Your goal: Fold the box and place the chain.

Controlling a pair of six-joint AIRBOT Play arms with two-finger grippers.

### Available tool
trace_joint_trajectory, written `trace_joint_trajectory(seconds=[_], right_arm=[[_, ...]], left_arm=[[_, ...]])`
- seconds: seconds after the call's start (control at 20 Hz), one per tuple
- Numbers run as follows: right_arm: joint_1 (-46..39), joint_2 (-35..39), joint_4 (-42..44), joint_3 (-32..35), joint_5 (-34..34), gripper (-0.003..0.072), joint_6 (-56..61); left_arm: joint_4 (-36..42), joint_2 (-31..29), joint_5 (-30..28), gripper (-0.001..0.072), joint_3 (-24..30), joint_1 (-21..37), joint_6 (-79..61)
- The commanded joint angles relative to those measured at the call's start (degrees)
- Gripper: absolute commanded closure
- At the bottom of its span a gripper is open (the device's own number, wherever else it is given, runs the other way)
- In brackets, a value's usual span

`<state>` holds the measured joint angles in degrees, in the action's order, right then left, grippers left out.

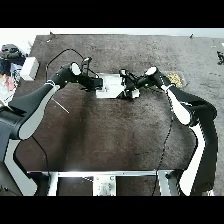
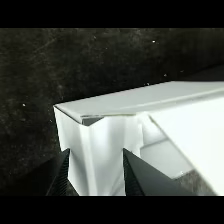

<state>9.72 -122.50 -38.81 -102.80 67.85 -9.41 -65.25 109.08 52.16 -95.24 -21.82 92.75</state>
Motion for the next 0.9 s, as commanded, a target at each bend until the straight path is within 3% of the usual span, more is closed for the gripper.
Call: trace_joint_trajectory(seconds=[0.0,0.35,0.6,0.75,0.85], right_arm=[[-0.02,-0.02,0.02,-0.02,0.11,0.0219,0.00],[-0.02,-0.02,0.02,-0.04,0.11,0.0219,0.00],[-0.02,-0.02,0.02,-0.02,0.11,0.0219,0.00],[-0.02,-0.02,0.02,-0.04,0.11,0.0219,0.02],[-0.02,-0.02,0.02,-0.02,0.11,0.0219,0.02]], left_arm=[[-3.63,0.04,-0.74,0.0354,-0.04,-0.76,3.96],[-11.56,0.31,-0.42,0.0363,-0.70,-2.40,12.96],[-17.73,7.19,11.47,0.0363,-12.22,-4.22,15.26],[-22.43,9.60,14.45,0.0365,-16.87,-5.60,18.51],[-26.91,11.45,16.98,0.0541,-19.58,-6.80,20.72]])
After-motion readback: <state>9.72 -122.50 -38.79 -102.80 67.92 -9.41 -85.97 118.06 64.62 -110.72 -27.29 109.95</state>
